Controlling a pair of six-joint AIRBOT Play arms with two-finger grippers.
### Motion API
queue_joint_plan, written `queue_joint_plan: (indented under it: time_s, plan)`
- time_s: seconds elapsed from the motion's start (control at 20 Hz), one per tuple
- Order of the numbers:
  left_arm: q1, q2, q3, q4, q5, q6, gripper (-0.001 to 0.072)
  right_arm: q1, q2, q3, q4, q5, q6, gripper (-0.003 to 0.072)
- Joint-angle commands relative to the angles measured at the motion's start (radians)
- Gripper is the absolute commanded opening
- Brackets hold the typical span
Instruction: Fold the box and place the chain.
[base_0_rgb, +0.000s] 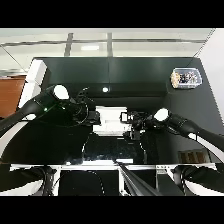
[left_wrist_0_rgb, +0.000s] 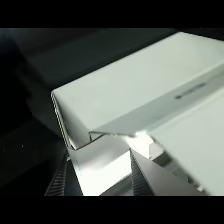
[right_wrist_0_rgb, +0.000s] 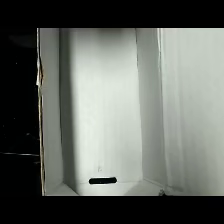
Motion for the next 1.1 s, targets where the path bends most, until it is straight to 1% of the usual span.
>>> queue_joint_plan:
  time_s: [0.0, 0.15, 0.45, 0.7, 0.8, 0.95, 1.05]
  plan:
    - [-0.051, 0.001, 0.011, 0.052, 0.074, -0.107, 0.0444, 0.001, -0.001, 0.001, 0.0, 0.0, 0.0, 0.0405]
    - [-0.091, 0.001, 0.02, 0.118, 0.114, -0.189, 0.0444, 0.001, -0.001, 0.0, 0.0, 0.0, 0.0, 0.0405]
    - [-0.158, 0.001, 0.029, 0.243, 0.11, -0.287, 0.0444, 0.001, -0.001, 0.0, 0.0, 0.0, 0.0, 0.0405]
    - [-0.235, 0.0, 0.029, 0.459, 0.103, -0.472, 0.0444, 0.001, -0.001, 0.0, 0.0, 0.0, 0.0, 0.0405]
    - [-0.241, -0.005, 0.029, 0.483, 0.106, -0.504, 0.0444, 0.001, -0.001, 0.001, 0.0, 0.0, 0.0, 0.0405]
    - [-0.243, -0.031, 0.029, 0.483, 0.072, -0.518, 0.0444, 0.001, -0.001, 0.001, 0.0, 0.0, 0.0, 0.0405]
    - [-0.254, -0.035, 0.03, 0.494, 0.078, -0.555, 0.0444, 0.001, -0.001, 0.001, 0.0, 0.0, 0.0, 0.0405]
